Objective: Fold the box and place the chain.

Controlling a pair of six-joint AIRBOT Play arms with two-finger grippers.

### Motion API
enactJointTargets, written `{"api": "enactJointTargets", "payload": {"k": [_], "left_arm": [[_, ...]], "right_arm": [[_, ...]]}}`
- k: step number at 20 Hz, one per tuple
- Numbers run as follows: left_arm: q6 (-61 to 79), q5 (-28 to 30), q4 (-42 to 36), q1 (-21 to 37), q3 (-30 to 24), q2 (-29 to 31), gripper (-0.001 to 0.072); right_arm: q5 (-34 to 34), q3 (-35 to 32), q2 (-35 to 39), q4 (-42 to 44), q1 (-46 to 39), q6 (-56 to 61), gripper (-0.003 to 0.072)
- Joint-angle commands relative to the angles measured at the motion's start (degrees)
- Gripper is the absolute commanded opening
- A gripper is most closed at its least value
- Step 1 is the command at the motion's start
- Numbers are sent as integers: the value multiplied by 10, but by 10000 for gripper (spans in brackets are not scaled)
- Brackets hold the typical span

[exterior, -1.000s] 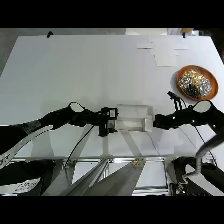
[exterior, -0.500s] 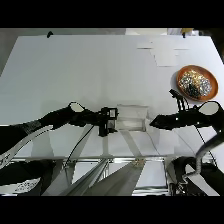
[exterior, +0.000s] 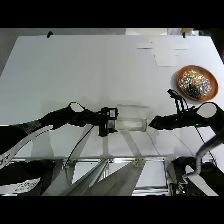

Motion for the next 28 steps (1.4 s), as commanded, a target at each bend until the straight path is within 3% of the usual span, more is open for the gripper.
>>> {"api": "enactJointTargets", "payload": {"k": [1, 5, 6, 9, 13, 16, 18, 20, 28], "left_arm": [[0, 0, 0, 0, 0, 0, 206], [0, 0, 0, 0, 0, 0, 206], [0, 0, 0, 0, 0, 0, 206], [0, 0, 0, 0, 0, 0, 206], [0, 0, 0, 0, 0, 0, 206], [0, 0, 0, 0, 0, 0, 206], [0, 0, 0, 0, 0, 0, 206], [0, 0, 0, 0, 0, 0, 206], [0, 0, 0, 0, 0, 0, 206]], "right_arm": [[9, 25, 24, -20, -43, 19, 365], [22, 18, 22, -66, -106, 26, 44], [20, 5, 10, -80, -105, 32, 19], [-7, -42, -21, -89, -105, 53, 19], [-38, -65, -32, 15, -87, -5, 21], [-60, -65, -40, 75, -49, -32, 76], [-62, -65, -43, 84, -31, -37, 223], [-54, -64, -43, 87, -30, -38, 293], [-28, -64, -17, 109, -30, -52, 300]]}}
